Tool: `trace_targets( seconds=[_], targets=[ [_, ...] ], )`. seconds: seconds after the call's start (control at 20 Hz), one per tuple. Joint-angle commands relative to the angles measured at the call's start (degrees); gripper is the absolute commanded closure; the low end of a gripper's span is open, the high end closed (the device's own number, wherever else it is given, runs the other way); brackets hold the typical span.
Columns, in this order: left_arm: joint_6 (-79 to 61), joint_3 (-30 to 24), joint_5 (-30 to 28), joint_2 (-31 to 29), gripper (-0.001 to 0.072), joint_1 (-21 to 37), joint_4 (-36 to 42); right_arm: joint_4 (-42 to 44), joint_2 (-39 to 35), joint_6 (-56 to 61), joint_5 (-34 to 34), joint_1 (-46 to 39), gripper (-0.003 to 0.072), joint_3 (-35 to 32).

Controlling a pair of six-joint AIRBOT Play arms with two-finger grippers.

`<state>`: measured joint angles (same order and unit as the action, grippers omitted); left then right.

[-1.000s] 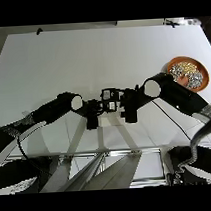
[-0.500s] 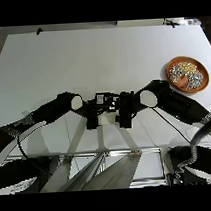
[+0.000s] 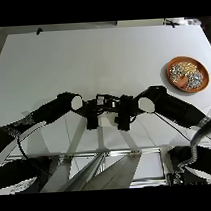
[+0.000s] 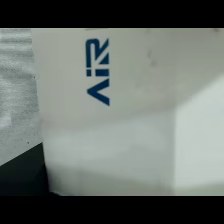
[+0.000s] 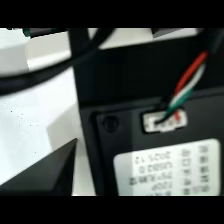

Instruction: Fold the box and place the chain.

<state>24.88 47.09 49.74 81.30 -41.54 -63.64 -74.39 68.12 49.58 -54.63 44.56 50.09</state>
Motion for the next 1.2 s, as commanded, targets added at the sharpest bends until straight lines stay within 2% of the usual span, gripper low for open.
trace_targets(
  seconds=[0.0, 0.3, 0.75, 1.15],
  targets=[
    [-0.2, 0.0, 0.0, 0.0, 0.0499, 0.0, -0.1, -3.2, -0.1, 1.7, 0.4, 0.0, 0.0364, -0.3],
    [-0.2, 0.0, 0.0, 0.0, 0.0499, 0.0, -0.1, -3.5, -1.8, 1.6, 1.0, 0.0, 0.049, -0.3],
    [-0.2, 0.0, 0.0, 0.0, 0.0499, 0.0, -0.1, -4.3, -2.9, 4.2, 5.1, 0.0, 0.0506, -0.3],
    [-0.2, 0.0, 0.0, 0.0, 0.0499, 0.0, -0.1, -4.3, -1.0, 6.0, 7.7, 0.0, 0.0523, -2.1]
  ],
)
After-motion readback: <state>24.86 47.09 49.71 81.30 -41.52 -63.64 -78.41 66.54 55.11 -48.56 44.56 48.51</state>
